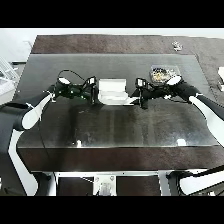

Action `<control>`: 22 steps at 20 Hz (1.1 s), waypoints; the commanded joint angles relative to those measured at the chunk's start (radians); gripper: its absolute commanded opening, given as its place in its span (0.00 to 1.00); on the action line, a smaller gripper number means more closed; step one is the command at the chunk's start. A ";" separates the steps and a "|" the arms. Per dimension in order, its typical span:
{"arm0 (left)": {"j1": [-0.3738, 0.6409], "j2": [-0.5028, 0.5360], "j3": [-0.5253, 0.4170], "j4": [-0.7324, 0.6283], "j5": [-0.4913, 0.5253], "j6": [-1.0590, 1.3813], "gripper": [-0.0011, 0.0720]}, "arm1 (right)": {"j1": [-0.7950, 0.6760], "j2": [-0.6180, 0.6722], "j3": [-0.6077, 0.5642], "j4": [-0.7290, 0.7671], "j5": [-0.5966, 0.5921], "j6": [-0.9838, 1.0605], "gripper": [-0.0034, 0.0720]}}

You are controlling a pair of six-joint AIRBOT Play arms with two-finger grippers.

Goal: Fold the box and place the chain.

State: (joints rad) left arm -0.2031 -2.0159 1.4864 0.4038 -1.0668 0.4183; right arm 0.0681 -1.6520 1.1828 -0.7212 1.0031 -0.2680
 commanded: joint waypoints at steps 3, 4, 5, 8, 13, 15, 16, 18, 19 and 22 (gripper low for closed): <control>0.000 0.001 0.000 0.000 0.000 -0.003 0.50 | 0.010 -0.011 -0.001 0.034 -0.079 -0.026 0.74; 0.000 0.001 0.000 0.000 0.000 -0.003 0.50 | 0.011 -0.011 -0.001 0.042 -0.079 -0.026 0.74; 0.000 0.001 0.000 0.000 0.000 -0.003 0.50 | 0.016 -0.011 -0.001 0.049 -0.079 -0.027 0.74; 0.000 0.001 0.000 0.000 0.000 -0.003 0.50 | 0.035 -0.012 -0.001 0.061 -0.080 -0.035 0.74; 0.000 0.001 0.000 0.000 -0.001 -0.003 0.50 | 0.055 -0.045 0.000 0.154 -0.093 -0.086 0.48; 0.000 0.001 0.000 0.000 -0.001 -0.003 0.50 | 0.063 -0.055 0.000 0.199 -0.095 -0.101 0.36; 0.000 0.001 0.000 0.000 -0.002 -0.003 0.50 | 0.068 -0.059 0.000 0.231 -0.095 -0.118 0.35; 0.000 0.001 0.000 0.000 -0.005 -0.002 0.50 | 0.087 -0.068 0.000 0.285 -0.095 -0.164 0.35; 0.000 0.001 0.000 0.000 -0.006 -0.002 0.50 | 0.097 -0.074 0.001 0.305 -0.098 -0.180 0.35; 0.000 0.001 0.000 0.000 -0.007 -0.002 0.50 | 0.111 -0.092 0.002 0.327 -0.098 -0.190 0.42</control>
